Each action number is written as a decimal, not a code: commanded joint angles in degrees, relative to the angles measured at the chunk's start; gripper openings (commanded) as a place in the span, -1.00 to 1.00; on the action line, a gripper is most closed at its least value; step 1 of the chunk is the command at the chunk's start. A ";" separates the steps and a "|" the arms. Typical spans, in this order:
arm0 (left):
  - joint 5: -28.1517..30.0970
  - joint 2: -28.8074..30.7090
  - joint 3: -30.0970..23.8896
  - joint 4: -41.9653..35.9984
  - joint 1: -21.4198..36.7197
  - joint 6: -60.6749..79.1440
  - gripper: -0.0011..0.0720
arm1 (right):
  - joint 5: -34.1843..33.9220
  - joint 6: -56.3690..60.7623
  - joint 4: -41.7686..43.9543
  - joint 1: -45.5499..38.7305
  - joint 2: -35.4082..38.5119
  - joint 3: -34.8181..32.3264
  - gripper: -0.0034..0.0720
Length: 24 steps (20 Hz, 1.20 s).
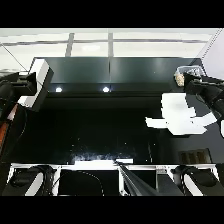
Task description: Fold the box and place the chain.
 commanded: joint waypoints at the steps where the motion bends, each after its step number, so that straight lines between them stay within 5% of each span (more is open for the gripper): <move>1: 2.62 -1.51 0.02 -8.83 -0.07 0.04 0.72 | -1.70 0.00 0.74 0.02 -0.04 0.04 0.96; 6: -9.14 -5.20 0.02 -15.34 -0.52 0.07 0.72 | 5.66 0.02 1.97 0.04 -0.04 0.04 0.96; 10: -19.85 -8.94 0.02 -15.93 -1.86 0.07 0.72 | 20.39 -0.02 5.16 0.04 -0.09 -0.26 0.96; 15: -24.37 -14.97 1.09 -16.11 -8.07 7.72 0.97 | 38.51 -0.85 6.23 0.04 -1.90 -0.42 0.98; 20: -27.76 -19.89 15.21 2.43 -10.86 -2.93 0.95 | 42.69 -0.57 6.08 -2.27 -5.51 8.00 0.98; 24: -40.41 -19.63 22.12 5.57 -8.85 -8.79 0.95 | 42.69 3.02 -5.77 -16.00 -6.12 22.14 0.96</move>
